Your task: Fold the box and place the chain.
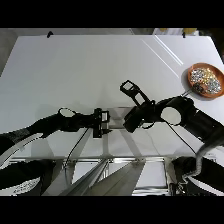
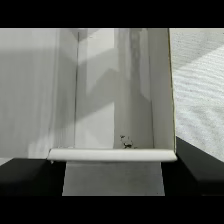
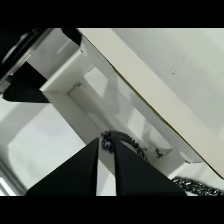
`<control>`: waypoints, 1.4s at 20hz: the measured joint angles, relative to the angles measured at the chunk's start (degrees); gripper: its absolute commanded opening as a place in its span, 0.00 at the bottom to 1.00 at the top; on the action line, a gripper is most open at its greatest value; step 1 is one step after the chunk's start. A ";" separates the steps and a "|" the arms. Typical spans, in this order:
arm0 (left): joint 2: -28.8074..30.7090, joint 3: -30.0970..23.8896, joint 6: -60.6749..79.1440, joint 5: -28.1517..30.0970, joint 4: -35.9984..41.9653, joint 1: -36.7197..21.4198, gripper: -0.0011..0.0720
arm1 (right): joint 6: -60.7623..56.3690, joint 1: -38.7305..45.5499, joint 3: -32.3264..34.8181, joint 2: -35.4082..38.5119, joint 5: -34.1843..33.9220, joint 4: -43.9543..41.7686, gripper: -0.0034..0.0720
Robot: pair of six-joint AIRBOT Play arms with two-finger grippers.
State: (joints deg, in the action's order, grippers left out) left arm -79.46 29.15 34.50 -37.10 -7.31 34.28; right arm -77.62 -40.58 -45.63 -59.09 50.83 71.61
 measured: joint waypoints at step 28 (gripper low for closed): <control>0.00 0.00 0.00 0.00 0.00 0.00 0.30 | -14.84 24.39 9.57 -2.73 4.24 13.68 0.48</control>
State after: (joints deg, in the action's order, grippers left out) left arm -79.46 29.15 34.50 -37.10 -7.31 34.28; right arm -92.47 -16.19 -36.05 -61.82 55.07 85.30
